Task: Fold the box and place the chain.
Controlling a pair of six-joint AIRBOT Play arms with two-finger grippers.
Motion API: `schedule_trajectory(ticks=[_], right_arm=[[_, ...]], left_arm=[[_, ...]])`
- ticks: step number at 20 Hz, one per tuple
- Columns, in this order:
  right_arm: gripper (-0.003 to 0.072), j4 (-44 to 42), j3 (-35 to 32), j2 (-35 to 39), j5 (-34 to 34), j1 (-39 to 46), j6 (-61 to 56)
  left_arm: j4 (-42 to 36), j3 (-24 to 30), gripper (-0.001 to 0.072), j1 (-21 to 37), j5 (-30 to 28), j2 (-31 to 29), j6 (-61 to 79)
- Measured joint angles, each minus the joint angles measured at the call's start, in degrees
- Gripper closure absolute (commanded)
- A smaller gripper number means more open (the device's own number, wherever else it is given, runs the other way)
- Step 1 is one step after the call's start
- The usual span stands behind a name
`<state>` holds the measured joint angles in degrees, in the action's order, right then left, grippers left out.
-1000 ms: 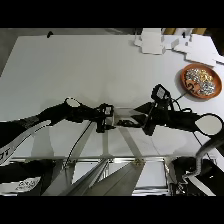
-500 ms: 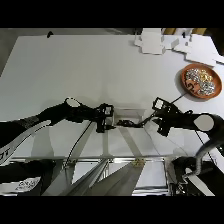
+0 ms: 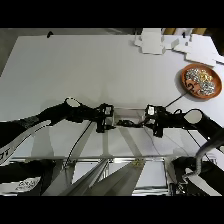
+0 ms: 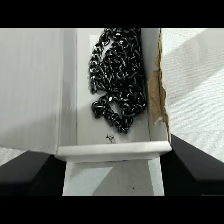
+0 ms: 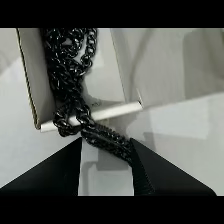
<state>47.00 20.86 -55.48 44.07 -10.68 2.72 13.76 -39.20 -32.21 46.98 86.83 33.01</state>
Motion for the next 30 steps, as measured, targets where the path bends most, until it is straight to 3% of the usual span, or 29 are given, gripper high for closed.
schedule_trajectory(ticks=[3,5,7,14,22,26,30], right_arm=[[0.0503,-1.38,-0.02,-2.56,-2.08,-0.26,1.97],[0.0538,-1.86,-0.02,-3.45,-3.15,-0.35,2.73],[0.065,-2.1,-0.02,-3.85,-3.74,-0.37,2.99],[0.0664,-0.68,-0.04,1.33,-1.51,-0.37,0.26],[0.0665,3.32,-0.04,21.16,4.37,-0.37,-9.51],[0.0665,-6.71,-0.04,29.05,5.55,-0.39,-13.4],[0.0665,-19.76,-0.04,30.58,5.81,-0.39,-14.8]], left_arm=[[-0.02,0.0,0.022,0.0,0.0,0.0,0.0],[0.0,0.0,0.022,0.0,0.0,0.02,0.0],[-0.02,0.0,0.022,0.0,0.0,0.02,0.0],[0.0,0.0,0.022,0.0,0.0,0.0,0.0],[-0.02,0.0,0.022,-0.02,0.0,0.0,0.0],[0.0,0.0,0.022,-0.02,0.0,0.0,0.0],[-0.02,0.0,0.022,0.0,0.0,0.0,0.0]])
